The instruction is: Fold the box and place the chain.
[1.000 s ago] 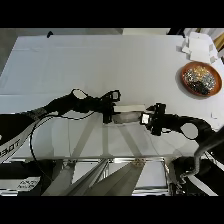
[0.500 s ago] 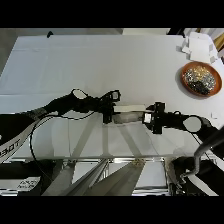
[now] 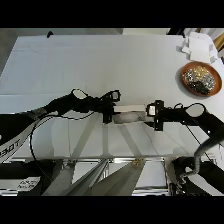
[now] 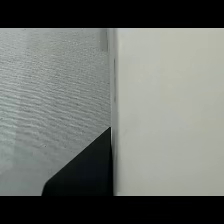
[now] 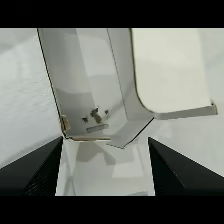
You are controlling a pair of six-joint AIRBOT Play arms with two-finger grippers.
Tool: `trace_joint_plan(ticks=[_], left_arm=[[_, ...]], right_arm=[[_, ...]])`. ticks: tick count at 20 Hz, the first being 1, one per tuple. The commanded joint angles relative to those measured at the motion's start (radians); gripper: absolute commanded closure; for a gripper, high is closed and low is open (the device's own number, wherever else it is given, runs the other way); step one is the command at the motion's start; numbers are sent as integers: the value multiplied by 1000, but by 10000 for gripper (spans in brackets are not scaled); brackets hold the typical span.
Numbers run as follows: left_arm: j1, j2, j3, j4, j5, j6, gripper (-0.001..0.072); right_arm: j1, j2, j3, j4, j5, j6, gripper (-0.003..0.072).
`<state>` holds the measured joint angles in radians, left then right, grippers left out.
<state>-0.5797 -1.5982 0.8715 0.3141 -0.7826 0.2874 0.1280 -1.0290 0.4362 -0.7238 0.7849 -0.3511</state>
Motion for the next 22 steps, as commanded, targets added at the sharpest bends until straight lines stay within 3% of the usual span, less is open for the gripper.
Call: trace_joint_plan(ticks=[1, 7, 22], left_arm=[[-1, 1, 1, 0, 0, 0, 699], [-1, 1, 1, 0, 0, 0, 699], [-1, 1, 1, 0, 0, 0, 699]], right_arm=[[-22, -86, 54, 50, 50, -93, 101], [-22, -183, 94, 57, 105, -148, 81], [-21, -255, 94, 86, 144, -207, 87]])
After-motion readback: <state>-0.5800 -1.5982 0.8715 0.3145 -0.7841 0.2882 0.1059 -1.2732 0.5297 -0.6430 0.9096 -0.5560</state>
